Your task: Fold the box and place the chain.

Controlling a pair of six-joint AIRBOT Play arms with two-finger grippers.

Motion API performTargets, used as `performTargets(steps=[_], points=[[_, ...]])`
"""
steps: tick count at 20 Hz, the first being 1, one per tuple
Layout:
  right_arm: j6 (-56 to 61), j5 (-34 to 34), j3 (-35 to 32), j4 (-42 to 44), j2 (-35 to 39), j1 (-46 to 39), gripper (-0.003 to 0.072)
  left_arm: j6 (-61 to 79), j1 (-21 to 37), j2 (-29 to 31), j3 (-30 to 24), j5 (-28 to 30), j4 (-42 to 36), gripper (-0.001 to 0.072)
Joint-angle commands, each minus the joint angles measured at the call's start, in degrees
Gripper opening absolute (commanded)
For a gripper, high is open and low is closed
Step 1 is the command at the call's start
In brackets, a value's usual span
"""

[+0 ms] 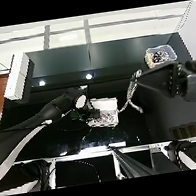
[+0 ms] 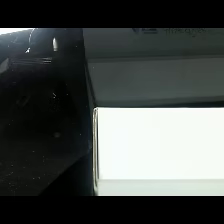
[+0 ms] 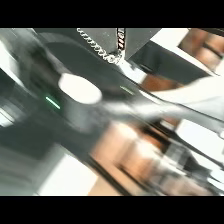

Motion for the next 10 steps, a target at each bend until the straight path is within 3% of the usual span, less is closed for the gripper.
performTargets(steps=[1,6,10], points=[[-3.93,-3.63,-0.02,7.87,-1.49,0.44,0.0011,0.02,0.02,0.0,0.04,0.02,0.02,0.0028],[-3.63,-5.64,-0.39,-0.85,-5.75,7.26,0.0011,0.0,0.02,0.0,0.04,0.04,0.02,0.0028],[4.46,-9.6,-3.41,-19.8,-9.97,15.85,0.0011,0.02,0.02,0.0,0.04,0.07,0.02,0.0028]])
